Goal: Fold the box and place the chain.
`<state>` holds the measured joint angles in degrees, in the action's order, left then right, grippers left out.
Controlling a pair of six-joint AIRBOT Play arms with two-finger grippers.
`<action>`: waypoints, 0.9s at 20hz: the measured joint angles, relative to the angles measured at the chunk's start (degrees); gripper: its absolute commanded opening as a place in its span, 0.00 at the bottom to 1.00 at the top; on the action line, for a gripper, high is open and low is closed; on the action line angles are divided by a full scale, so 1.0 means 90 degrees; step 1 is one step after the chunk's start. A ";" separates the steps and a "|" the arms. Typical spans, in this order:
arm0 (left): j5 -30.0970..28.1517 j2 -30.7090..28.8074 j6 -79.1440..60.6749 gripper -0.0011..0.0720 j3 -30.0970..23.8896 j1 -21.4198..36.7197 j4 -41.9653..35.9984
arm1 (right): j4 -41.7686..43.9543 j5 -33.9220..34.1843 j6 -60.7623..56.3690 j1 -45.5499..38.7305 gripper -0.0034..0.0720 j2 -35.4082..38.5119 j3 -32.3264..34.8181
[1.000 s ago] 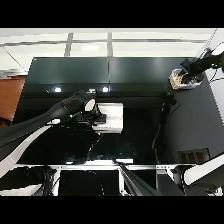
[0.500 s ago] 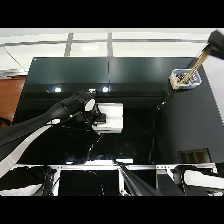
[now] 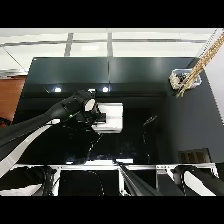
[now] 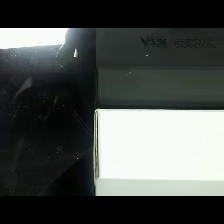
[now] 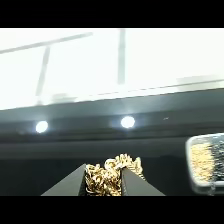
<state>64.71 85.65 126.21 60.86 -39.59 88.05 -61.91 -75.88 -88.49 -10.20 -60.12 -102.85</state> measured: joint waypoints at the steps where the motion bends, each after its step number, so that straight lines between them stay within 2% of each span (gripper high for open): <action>1: 0.0000 0.0000 0.0000 0.05 0.0000 0.0000 0.0000 | 0.0036 -0.0095 0.0005 0.0117 0.06 0.0109 0.0000; 10: 0.0005 0.0000 0.0002 0.05 0.0000 0.0000 0.0000 | 0.1207 -0.1188 0.0049 0.1086 0.06 0.0386 0.0007; 18: 0.0017 0.0000 0.0005 0.05 0.0000 0.0000 -0.0002 | 0.1457 -0.1501 0.0053 0.2195 0.06 0.0338 0.0415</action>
<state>64.86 85.65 126.26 60.86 -39.59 88.03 -48.80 -89.38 -88.01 9.56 -57.08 -99.11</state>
